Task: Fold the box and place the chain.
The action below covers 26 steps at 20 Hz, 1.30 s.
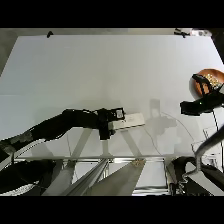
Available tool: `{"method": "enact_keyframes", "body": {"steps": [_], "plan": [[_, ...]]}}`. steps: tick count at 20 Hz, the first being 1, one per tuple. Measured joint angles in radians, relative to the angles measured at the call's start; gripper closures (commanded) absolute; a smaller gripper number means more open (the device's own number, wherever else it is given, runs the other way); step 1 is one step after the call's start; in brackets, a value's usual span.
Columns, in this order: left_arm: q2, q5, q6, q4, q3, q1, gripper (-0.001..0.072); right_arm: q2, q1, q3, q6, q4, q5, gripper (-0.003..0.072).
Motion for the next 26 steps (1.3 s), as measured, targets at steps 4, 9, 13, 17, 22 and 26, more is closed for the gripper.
{"method": "enact_keyframes", "body": {"steps": [4, 9, 13, 17, 22, 26], "plan": [[0.083, -0.11, -0.059, 0.003, 0.0, 0.014, 0.0706, 0.0, 0.0, 0.0, 0.001, 0.001, 0.0, 0.0676], [0.167, -0.19, -0.267, 0.088, 0.0, 0.151, 0.0708, 0.0, 0.0, 0.0, 0.003, 0.002, 0.0, 0.0676], [0.192, -0.116, -0.511, 0.323, 0.0, 0.295, 0.0709, 0.0, 0.0, 0.0, 0.003, 0.002, 0.0, 0.0676], [0.199, -0.001, -0.706, 0.565, 0.0, 0.413, 0.0709, 0.0, 0.0, 0.0, 0.003, 0.002, 0.0, 0.0676], [0.201, 0.142, -0.918, 0.835, 0.0, 0.568, 0.0709, 0.0, 0.0, 0.0, 0.003, 0.002, 0.0, 0.0676], [0.201, 0.238, -1.003, 0.954, 0.0, 0.725, 0.0707, 0.0, 0.0, 0.0, 0.003, 0.002, 0.0, 0.0676]]}}
